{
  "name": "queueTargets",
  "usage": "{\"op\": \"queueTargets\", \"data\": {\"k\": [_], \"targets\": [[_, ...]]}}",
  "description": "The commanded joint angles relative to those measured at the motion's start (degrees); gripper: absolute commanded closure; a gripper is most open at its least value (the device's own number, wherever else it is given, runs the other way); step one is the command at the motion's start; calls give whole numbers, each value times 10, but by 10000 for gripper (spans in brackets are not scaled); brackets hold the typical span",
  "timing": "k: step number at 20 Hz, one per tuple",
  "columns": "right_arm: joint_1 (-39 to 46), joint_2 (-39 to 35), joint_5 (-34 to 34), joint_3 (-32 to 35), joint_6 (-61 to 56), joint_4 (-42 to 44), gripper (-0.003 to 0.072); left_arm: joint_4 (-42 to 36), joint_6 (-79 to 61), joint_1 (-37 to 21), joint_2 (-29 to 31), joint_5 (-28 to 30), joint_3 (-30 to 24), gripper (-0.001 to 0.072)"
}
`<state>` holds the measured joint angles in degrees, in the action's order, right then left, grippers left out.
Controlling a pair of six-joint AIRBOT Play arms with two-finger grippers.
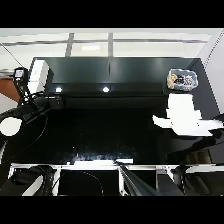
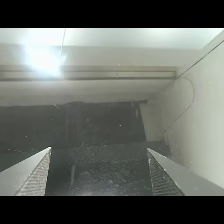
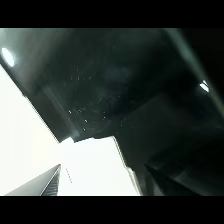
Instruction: Fold the box and place the chain.
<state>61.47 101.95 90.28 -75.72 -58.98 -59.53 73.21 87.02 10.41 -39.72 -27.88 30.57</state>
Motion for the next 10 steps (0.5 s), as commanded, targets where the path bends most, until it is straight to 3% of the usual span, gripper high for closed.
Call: {"op": "queueTargets", "data": {"k": [1,2,3,4,5,6,10], "targets": [[-42,30,16,-31,10,-52,148,-4,0,0,0,0,0,4],[-45,30,16,-31,12,-46,323,-4,0,0,0,0,0,4],[-45,30,17,-31,12,-42,392,-4,0,0,0,0,0,4],[-45,30,23,-31,12,-38,396,-4,0,0,0,-1,0,4],[-45,29,37,-31,24,-29,592,-4,0,0,0,-1,0,4],[-45,28,52,-31,36,-12,665,-4,0,0,0,-2,0,4],[-61,2,85,-30,64,64,658,-4,0,0,0,-16,0,4]]}}
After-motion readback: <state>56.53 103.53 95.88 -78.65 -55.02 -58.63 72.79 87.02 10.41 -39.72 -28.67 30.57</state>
